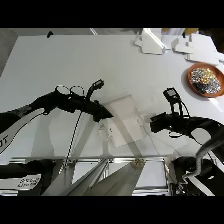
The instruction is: Fold the box and place the chain.
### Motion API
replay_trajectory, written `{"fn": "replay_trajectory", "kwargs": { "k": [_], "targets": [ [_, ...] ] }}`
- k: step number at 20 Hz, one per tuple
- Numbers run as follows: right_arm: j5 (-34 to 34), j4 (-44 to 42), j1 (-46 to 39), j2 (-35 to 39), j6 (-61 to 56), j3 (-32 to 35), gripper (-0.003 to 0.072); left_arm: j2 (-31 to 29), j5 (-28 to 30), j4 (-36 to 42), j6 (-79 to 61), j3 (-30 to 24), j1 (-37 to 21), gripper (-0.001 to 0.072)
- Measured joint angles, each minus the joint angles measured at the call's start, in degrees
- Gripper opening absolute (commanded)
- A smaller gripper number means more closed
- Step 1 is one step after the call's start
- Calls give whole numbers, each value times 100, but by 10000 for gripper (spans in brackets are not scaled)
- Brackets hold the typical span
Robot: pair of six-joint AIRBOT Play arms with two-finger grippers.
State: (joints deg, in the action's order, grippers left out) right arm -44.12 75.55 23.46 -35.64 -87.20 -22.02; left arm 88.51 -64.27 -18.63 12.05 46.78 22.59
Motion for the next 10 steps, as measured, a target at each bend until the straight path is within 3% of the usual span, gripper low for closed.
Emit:
{"fn": "replay_trajectory", "kwargs": {
  "k": [1, 3, 5, 10],
  "targets": [
    [0, -11, 0, 4, 0, -4, 66, -13, -26, -39, -48, 46, 0, 3],
    [-11, -15, -2, 22, 0, -61, 267, -42, -81, -151, -98, 223, 7, 2],
    [-28, -37, -2, 79, 2, -197, 395, -87, -188, -400, -122, 459, 59, 2],
    [-118, 181, -2, 345, 17, -664, 420, -232, -181, -1517, -262, 922, 470, 2]
  ]
}}
